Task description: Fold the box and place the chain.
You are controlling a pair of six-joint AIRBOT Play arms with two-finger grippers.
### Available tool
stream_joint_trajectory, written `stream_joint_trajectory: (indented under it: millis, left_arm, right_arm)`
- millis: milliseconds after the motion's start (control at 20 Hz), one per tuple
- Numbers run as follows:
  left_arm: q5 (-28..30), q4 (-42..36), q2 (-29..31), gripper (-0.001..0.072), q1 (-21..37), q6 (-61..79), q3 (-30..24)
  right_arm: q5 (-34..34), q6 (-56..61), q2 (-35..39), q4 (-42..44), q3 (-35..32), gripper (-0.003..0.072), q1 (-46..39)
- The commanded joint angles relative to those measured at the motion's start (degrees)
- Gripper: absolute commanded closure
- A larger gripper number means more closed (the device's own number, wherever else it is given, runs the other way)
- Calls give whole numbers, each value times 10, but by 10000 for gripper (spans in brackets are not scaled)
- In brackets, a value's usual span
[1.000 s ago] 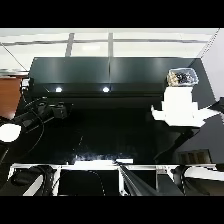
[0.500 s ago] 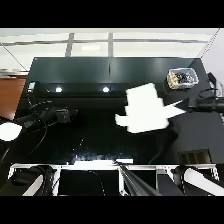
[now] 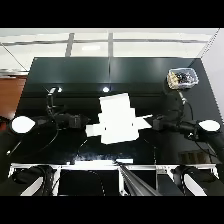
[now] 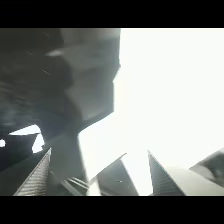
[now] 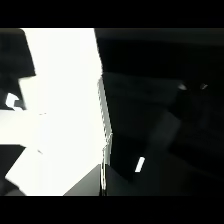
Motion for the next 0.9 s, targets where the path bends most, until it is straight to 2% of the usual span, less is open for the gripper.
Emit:
stream_joint_trajectory:
  millis: [0,50,300,500,650,700,750,850]
  left_arm:
    - [-35,-150,-96,3,-2,132,32]
    - [-55,-174,-134,3,5,161,54]
    - [-113,-155,-295,2,-13,170,161]
    - [-215,-155,-380,3,-17,191,202]
    - [-272,-155,-412,6,-15,233,211]
    - [-287,-160,-415,33,-16,256,211]
    - [-299,-162,-416,99,-16,283,212]
    - [-309,-157,-416,312,-12,314,215]
  right_arm:
    - [-44,-3,16,10,-20,673,56]
    - [-43,-2,16,10,-20,673,61]
    - [-38,2,16,10,-20,673,67]
    - [-38,1,16,10,-20,673,67]
    - [-40,1,16,10,-20,673,67]
    - [-41,1,16,10,-20,673,67]
    - [-44,1,16,10,-20,673,67]
    - [-49,1,16,9,-20,673,66]
